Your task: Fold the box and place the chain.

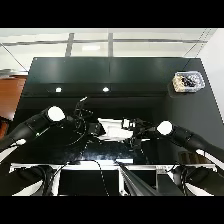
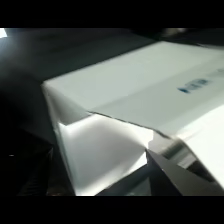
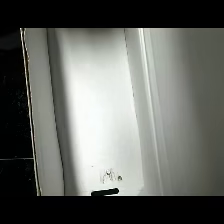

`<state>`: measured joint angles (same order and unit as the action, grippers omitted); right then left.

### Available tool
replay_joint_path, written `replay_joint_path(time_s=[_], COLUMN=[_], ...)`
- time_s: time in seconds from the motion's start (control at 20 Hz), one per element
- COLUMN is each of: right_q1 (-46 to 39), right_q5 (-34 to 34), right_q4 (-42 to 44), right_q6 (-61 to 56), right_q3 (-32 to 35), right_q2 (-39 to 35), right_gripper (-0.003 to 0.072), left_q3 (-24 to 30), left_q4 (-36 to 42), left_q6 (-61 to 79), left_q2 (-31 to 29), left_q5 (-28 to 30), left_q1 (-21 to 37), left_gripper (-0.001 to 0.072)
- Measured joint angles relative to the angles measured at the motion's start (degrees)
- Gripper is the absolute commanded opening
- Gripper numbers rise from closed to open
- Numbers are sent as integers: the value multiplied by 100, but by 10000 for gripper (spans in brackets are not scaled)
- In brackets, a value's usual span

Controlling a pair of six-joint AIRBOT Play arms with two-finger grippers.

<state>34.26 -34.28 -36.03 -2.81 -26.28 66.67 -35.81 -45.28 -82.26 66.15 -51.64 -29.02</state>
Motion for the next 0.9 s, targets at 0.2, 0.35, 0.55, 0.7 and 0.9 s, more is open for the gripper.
replay_joint_path(time_s=[0.2,0.35,0.55,0.7,0.9], right_q1=[0,0,0,0,0], right_q5=[0,0,-2,0,-13], right_q4=[0,0,-2,-2,2], right_q6=[0,0,2,2,0], right_q3=[0,0,0,0,0], right_q2=[0,0,0,0,0], right_gripper=[417,417,417,417,418], left_q3=[-59,-74,-81,-81,-81], left_q4=[-280,-369,-619,-1126,-1722], left_q6=[-463,-678,-1012,-1480,-1939], left_q2=[0,0,0,-2,-2], left_q5=[28,96,323,492,599], left_q1=[-76,-116,-323,-592,-811], left_gripper=[633,607,607,607,608])
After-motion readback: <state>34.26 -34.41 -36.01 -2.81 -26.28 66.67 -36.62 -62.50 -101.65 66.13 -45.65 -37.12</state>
